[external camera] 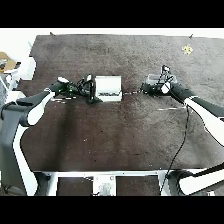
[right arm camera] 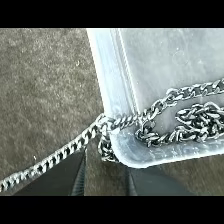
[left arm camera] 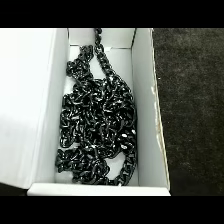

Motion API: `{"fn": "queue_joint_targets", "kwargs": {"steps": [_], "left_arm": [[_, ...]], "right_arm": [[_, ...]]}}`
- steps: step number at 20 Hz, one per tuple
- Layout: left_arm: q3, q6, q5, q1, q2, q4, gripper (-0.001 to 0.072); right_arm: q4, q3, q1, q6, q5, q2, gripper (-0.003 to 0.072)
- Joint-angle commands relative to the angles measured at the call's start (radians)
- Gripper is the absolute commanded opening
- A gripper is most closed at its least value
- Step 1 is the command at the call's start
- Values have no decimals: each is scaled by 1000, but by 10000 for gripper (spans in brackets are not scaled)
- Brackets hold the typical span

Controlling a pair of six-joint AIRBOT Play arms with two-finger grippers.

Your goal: Fold the box and place the chain.

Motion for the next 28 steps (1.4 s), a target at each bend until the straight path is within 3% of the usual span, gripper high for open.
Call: {"fn": "queue_joint_targets", "kwargs": {"steps": [1,3,4,10,20,28], "left_arm": [[0,0,0,0,0,0,414],[0,0,0,0,0,0,414],[0,0,0,0,0,0,414],[0,0,0,0,0,0,414],[0,0,0,0,0,0,414],[0,0,0,0,0,0,414]], "right_arm": [[11,2,0,6,2,-21,173],[12,3,0,-2,-2,-20,134],[11,3,1,-5,2,-18,2],[11,3,6,-53,45,54,3],[11,4,196,-109,7,381,3],[-34,189,386,-157,-85,434,3]]}}
